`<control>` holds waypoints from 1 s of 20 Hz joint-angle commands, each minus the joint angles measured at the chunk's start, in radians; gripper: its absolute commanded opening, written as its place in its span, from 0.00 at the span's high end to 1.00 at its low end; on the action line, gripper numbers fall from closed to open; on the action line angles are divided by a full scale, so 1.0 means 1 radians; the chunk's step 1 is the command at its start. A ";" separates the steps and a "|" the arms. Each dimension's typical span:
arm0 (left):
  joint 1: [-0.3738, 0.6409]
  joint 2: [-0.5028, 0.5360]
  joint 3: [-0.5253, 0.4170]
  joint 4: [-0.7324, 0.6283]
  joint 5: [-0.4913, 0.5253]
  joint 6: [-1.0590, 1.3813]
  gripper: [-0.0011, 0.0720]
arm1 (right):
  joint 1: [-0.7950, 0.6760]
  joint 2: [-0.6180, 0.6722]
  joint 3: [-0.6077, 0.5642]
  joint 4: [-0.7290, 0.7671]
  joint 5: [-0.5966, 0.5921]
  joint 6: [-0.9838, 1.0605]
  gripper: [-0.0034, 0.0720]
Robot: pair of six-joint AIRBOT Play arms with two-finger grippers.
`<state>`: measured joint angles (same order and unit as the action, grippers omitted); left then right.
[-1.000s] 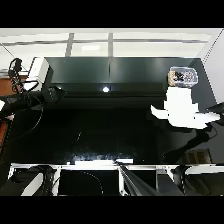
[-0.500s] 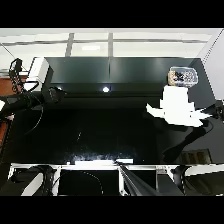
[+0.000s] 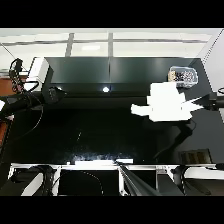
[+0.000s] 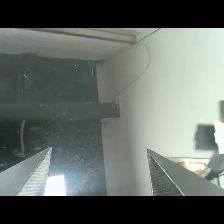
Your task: Fold the box and place the chain.
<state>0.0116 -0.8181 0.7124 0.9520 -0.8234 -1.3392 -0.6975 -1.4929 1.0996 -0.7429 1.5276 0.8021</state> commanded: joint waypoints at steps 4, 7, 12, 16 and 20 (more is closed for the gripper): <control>-0.073 -0.001 0.000 0.002 0.000 0.032 0.02 | 0.301 0.366 -0.378 0.176 -0.303 0.002 0.90; -0.141 -0.025 0.000 0.004 -0.002 0.030 0.02 | 0.495 0.572 -0.576 0.223 -0.483 0.002 0.90; -0.316 -0.227 -0.027 -0.076 -0.034 -0.011 0.02 | 0.797 0.723 -0.763 0.218 -0.682 -0.017 0.90; -0.317 -0.436 -0.027 -0.373 -0.025 0.200 0.02 | 0.937 0.723 -0.774 0.218 -0.749 0.017 0.90; -0.286 -0.620 -0.025 -0.646 -0.181 0.518 0.02 | 0.968 0.723 -0.774 0.219 -0.765 0.033 0.90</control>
<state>-0.2829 -1.3174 0.6865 0.5163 -0.9092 -1.0420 0.2295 -0.7765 0.3344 -0.5251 0.7990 0.8215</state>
